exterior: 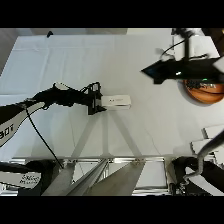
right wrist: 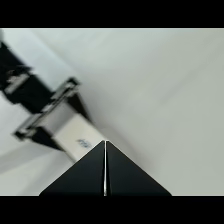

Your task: Fold the box and place the chain.

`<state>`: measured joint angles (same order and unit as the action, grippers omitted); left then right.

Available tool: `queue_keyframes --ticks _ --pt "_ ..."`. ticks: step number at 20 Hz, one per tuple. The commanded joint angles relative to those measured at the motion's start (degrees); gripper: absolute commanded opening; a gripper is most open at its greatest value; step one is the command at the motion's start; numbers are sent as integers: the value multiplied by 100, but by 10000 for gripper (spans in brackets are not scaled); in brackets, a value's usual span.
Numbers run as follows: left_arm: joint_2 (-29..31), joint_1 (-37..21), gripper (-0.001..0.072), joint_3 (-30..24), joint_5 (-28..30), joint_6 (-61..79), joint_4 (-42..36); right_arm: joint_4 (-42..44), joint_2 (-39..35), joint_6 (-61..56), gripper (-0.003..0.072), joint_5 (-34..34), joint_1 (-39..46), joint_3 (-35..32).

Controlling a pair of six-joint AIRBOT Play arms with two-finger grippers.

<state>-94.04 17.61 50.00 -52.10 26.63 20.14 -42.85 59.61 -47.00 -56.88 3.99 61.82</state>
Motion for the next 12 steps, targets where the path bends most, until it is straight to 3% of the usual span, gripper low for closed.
queue_keyframes --ticks 1,5,12 --pt "2 0 156 2 0 4 4 -1814 -553 -868 14 -63 682 278" --pt "2 0 156 2 0 2 4 -3482 -662 -2063 14 -632 1296 278" --pt "2 0 156 2 0 2 4 -3646 -651 -2365 14 -1154 1453 278"
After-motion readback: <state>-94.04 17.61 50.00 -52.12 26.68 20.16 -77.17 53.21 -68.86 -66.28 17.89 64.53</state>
